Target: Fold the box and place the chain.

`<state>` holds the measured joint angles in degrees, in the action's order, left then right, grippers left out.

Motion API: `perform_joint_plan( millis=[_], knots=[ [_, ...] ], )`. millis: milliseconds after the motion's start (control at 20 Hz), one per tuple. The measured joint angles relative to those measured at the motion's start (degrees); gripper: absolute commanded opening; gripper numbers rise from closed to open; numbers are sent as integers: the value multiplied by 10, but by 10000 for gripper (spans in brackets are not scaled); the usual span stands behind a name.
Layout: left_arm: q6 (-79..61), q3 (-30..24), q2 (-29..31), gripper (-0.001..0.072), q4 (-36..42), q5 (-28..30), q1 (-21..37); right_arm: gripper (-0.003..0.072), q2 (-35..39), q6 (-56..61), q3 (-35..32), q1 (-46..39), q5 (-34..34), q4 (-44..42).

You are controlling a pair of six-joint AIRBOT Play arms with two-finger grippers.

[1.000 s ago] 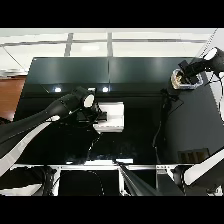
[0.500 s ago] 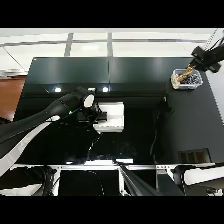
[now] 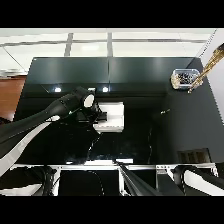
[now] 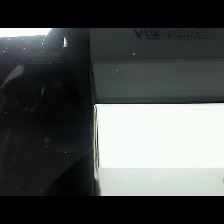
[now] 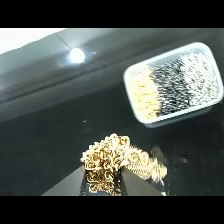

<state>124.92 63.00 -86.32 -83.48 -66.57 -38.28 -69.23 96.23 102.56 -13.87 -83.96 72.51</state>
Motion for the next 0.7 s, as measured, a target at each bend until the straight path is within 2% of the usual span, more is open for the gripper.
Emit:
perform_joint_plan(
  millis=[300,500,700],
  knots=[
    [0,0,0,23,0,0,0,11,87,-35,-33,65,-50,-23],
    [0,0,0,23,0,0,0,12,115,-67,-103,135,-76,-79],
    [0,0,0,23,0,-1,0,12,123,-82,-195,225,-29,-159]
  ],
)
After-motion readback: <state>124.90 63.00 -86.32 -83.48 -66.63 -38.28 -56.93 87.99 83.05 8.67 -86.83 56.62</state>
